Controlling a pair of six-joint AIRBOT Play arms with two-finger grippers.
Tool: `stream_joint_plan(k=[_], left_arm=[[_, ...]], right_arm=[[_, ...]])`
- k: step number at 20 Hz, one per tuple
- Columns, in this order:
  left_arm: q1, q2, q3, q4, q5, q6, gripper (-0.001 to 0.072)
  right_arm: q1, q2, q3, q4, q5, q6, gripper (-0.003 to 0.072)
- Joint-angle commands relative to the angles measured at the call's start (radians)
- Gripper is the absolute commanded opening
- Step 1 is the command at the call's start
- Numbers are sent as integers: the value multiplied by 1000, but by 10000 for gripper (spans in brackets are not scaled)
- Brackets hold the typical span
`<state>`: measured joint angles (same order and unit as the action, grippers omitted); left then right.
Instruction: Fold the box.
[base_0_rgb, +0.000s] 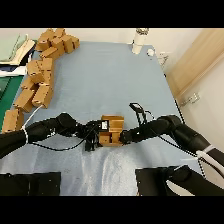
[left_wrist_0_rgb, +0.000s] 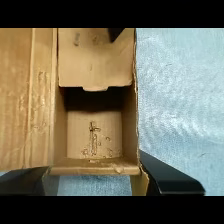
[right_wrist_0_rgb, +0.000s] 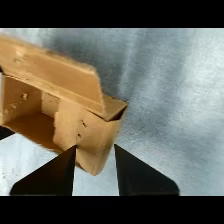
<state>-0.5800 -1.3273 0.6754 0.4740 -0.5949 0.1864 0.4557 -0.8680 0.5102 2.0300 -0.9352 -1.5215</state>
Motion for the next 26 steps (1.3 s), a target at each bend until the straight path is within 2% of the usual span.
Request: stream_joint_plan(k=[1, 4, 9, 12, 15, 17, 19, 22, 23, 26], left_arm=[[0, 0, 0, 0, 1, 0, 449], [0, 0, 0, 0, 1, 0, 449], [0, 0, 0, 0, 1, 0, 449], [0, 0, 0, 0, 1, 0, 449], [0, 0, 0, 0, 1, 0, 449], [0, 0, 0, 0, 1, 0, 450], [0, 0, 0, 0, 1, 0, 449], [0, 0, 0, 0, 1, 0, 450], [0, 0, 0, 0, 1, 0, 449], [0, 0, 0, 0, 1, 0, 449]], right_arm=[[15, -68, 9, -7, 20, 15, 379], [51, -81, 41, -37, 19, 95, 378], [208, -117, 140, -325, -39, 488, 378], [294, -208, 235, -428, -136, 668, 378], [346, -325, 321, -459, -247, 737, 378], [357, -385, 356, -464, -278, 753, 366], [357, -417, 376, -467, -278, 755, 253], [357, -419, 380, -492, -285, 754, 37], [357, -419, 380, -497, -291, 754, 7], [357, -419, 380, -496, -296, 753, 5]])
